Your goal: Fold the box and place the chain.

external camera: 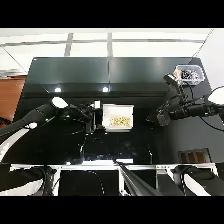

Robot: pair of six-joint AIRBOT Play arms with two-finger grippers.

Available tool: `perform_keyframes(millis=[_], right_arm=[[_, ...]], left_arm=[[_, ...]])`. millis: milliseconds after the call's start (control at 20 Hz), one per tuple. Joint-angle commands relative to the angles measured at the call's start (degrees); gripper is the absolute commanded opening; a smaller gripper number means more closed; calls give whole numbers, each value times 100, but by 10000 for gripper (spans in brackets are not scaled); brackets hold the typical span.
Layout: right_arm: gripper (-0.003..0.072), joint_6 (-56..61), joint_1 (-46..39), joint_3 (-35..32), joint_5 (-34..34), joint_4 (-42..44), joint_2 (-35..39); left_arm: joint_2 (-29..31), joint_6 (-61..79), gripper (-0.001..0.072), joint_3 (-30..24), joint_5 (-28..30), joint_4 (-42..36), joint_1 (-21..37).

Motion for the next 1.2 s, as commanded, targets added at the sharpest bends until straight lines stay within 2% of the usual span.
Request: perform_keyframes(millis=[0, 100, 200, 250, 300, 350, 450, 600, 800, 950, 1050, 1150], right_arm=[[317, 2, -4, 0, -107, -9, 4], [317, 2, -4, 0, -188, -7, 4], [318, 2, -2, 0, -295, -2, 4], [321, 15, -2, 0, -433, 2, 4], [504, 192, -2, 0, -636, 11, 4], [720, 481, -2, 0, -970, 17, 4], [720, 542, -2, 0, -1585, 136, -22], [720, 581, 107, 11, -2404, 839, -326], [720, 81, 776, 92, -3161, 767, -1106], [720, -575, 1143, 168, -2962, 743, -1425], [720, -1530, 1174, 291, -2516, 678, -1419], [720, -2232, 1178, 485, -2037, 234, -1419]], left_arm=[[-76, 332, 713, 4, 50, 219, -184], [-76, 415, 712, 9, 275, 214, -267], [-76, 411, 671, 9, 372, 208, -282], [-74, 398, 524, 9, 387, 208, -282], [-74, 398, 359, 9, 385, 208, -282], [-74, 398, 331, 9, 396, 205, -284], [-74, 398, 331, 9, 393, 205, -282], [-74, 398, 331, 9, 389, 205, -282], [-74, 398, 333, 9, 407, 208, -282], [-74, 398, 333, 9, 409, 208, -282], [-74, 398, 333, 9, 409, 208, -282], [-74, 398, 333, 9, 407, 205, -282]])
